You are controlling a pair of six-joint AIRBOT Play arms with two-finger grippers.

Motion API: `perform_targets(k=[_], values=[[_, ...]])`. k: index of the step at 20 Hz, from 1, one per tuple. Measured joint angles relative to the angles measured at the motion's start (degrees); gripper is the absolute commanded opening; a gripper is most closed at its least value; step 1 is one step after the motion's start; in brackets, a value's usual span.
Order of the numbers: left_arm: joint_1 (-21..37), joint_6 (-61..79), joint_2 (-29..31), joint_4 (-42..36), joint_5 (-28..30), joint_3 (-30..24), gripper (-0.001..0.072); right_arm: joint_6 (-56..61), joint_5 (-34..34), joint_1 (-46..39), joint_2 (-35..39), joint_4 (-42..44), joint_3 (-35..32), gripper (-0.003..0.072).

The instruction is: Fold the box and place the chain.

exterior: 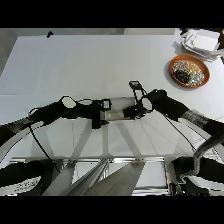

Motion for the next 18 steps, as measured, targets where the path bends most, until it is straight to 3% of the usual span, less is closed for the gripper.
perform_targets(k=[2, 3, 4, 8, 10, 15, 16, 18], values=[[0.0, -0.02, 0.0, -0.02, 0.0, 0.0, 0.0132, 1.46, -0.09, 0.68, -0.39, -0.61, 0.04, 0.0135], [0.0, -0.02, 0.0, -0.02, 0.0, 0.0, 0.0132, 2.14, -0.11, 0.87, -0.52, -0.81, 0.04, 0.0045], [0.0, -0.09, 0.0, -0.02, 0.0, 0.0, 0.0132, 2.89, -0.02, 1.05, -0.61, -1.01, 0.04, 0.0011], [0.0, -0.07, 0.0, -0.02, -0.02, 0.0, 0.0132, 3.56, 0.11, 1.33, -0.83, -1.77, 0.04, 0.0013], [0.0, -0.04, 0.0, -0.02, 0.0, 0.0, 0.0132, 3.65, 0.07, 1.4, -0.87, -2.01, 0.02, 0.0228], [0.0, 0.02, 0.0, -0.02, -0.02, 0.0, 0.0132, 3.54, -0.31, 1.46, -0.87, -2.19, 0.02, 0.0242], [0.0, 0.02, 0.0, -0.02, -0.02, 0.0, 0.0132, 3.54, -0.33, 1.44, -0.85, -2.19, 0.02, 0.0289], [0.0, 0.02, 0.0, 0.0, -0.02, 0.0, 0.0132, 3.32, -0.5, 1.51, -0.79, -1.99, 0.04, 0.048]])
